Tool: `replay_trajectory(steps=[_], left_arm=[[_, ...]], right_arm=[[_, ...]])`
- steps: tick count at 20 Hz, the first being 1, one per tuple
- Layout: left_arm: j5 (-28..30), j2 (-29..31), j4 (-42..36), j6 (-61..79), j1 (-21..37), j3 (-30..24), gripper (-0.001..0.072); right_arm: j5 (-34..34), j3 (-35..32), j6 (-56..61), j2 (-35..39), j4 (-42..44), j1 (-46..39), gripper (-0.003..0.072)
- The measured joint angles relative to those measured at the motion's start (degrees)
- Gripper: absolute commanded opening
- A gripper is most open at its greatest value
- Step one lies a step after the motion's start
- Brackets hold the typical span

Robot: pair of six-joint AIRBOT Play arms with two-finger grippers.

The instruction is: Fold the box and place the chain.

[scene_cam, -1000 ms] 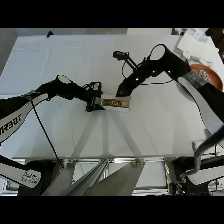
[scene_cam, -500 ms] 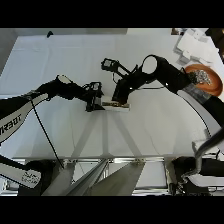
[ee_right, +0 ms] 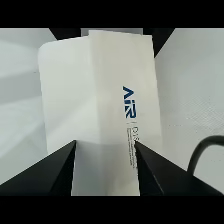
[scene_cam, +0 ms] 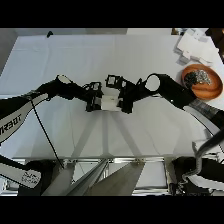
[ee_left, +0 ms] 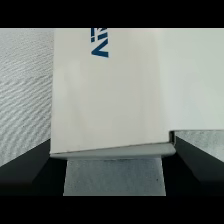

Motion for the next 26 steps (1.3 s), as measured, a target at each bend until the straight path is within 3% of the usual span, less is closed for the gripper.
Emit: replay_trajectory(steps=[3,5,16,20,23,25,26], left_arm=[[0.00,0.00,0.00,0.00,0.00,0.00,0.0278],[0.00,0.00,0.00,0.00,0.00,0.00,0.0278],[0.00,0.00,0.00,-0.02,0.00,0.00,0.0278],[0.02,0.00,0.00,-0.04,0.00,0.00,0.0278],[0.00,0.00,0.00,-0.04,0.00,0.00,0.0278],[0.00,0.00,0.00,-0.04,0.00,0.00,0.0278],[0.02,0.00,-0.02,-0.04,0.00,0.00,0.0278]], right_arm=[[-3.10,-1.77,-1.92,1.97,0.24,0.31,0.0418],[-4.87,-2.49,-2.84,2.58,0.28,0.59,0.0475],[-13.55,-7.67,-7.43,3.45,0.39,3.82,0.0473],[-16.44,-7.96,-7.58,3.69,0.31,4.15,0.0395],[-17.55,-8.02,-7.58,4.50,-0.39,4.59,0.0385],[-18.27,-8.02,-7.58,5.25,-0.96,4.72,0.0243],[-18.58,-8.02,-7.58,5.60,-1.31,4.76,0.0243]])
